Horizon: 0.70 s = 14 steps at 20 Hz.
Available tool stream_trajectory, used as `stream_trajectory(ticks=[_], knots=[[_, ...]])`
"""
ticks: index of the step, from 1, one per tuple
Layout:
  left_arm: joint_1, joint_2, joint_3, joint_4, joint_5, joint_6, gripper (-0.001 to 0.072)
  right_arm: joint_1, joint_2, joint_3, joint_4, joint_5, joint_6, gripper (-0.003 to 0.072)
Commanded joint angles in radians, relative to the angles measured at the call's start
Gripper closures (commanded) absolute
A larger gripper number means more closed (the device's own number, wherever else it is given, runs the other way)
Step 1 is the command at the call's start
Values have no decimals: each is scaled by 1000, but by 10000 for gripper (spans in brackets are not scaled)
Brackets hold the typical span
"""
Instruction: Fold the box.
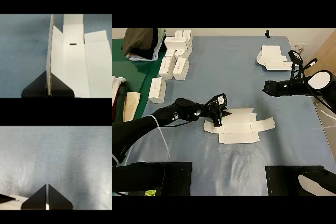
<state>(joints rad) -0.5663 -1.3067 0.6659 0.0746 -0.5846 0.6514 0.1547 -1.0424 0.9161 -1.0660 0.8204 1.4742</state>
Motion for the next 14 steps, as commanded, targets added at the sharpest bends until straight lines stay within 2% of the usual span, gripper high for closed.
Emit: stream_trajectory(ticks=[1,4,6,10,12,14], knots=[[-26,26,-4,16,3,4,696,3,0,1,0,-6,0,642],[-32,106,7,21,35,16,696,3,0,1,-1,-11,-1,642],[-32,134,33,63,96,40,696,3,0,1,-1,-15,-1,642],[-39,135,79,110,143,41,696,3,0,1,-1,-18,-6,642],[-61,127,67,113,233,40,696,3,0,1,-1,-19,-9,642],[-75,111,45,112,251,40,697,3,0,1,-1,-24,-9,642]])
